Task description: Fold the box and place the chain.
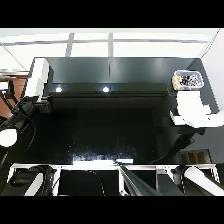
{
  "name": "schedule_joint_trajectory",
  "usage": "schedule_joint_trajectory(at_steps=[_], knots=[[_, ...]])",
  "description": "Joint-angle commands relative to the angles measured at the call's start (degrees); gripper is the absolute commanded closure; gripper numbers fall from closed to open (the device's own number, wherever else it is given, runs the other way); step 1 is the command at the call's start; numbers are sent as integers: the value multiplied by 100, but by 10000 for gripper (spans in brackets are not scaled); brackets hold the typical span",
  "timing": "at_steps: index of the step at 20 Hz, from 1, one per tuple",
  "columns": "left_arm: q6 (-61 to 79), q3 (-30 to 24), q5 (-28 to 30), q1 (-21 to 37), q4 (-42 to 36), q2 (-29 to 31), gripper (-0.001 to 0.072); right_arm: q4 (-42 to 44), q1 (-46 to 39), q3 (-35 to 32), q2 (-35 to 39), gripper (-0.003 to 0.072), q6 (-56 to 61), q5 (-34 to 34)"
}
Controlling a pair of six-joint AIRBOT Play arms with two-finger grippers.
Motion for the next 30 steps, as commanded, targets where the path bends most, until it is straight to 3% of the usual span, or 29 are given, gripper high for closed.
schedule_joint_trajectory(at_steps=[1, 5, 7, 9, 10, 11, 13, 17, 18, 19, 22, 23, 24, 30], knots=[[0, -2, -13, -2, -7, -140, -1, -745, -793, 999, -874, -34, 363, 1777], [0, -2, -33, -2, -7, -304, -1, -896, -629, 2284, -1908, -34, -531, 3624], [-2, -2, -33, -2, -7, -363, -1, -1088, -369, 2778, -2330, -34, -649, 4111], [0, -2, -31, -2, 0, -374, -1, -1416, -17, 3191, -2636, 118, -625, 4339], [0, -2, -31, -2, 0, -374, -2, -1696, 155, 3351, -2743, 130, -623, 4507], [0, -2, -31, -2, 0, -374, -1, -2083, 304, 3401, -2769, 131, -599, 4555], [0, -2, -35, -2, 0, -374, -1, -2465, 409, 3407, -2769, 253, -466, 4623], [2, -2, -33, -2, 2, -374, -1, -2999, 407, 3407, -2767, 254, -24, 4868], [2, -2, -33, -2, 2, -374, -1, -3001, 398, 3407, -2767, 288, 7, 4892], [2, -2, -33, -2, 2, -374, -1, -2988, 398, 3407, -2767, 455, 4, 4922], [0, -2, -33, -2, 2, -374, -1, -2981, 409, 3405, -2745, 503, -44, 4957], [0, -2, -33, -2, 2, -374, -1, -2979, 409, 3405, -2704, 642, -151, 4957], [2, -2, -33, -2, 2, -374, -1, -2944, 407, 3405, -2640, 680, -201, 4959], [0, -2, -33, -2, 2, -374, -1, -1410, 393, 3176, -1967, 680, -592, 5075]])
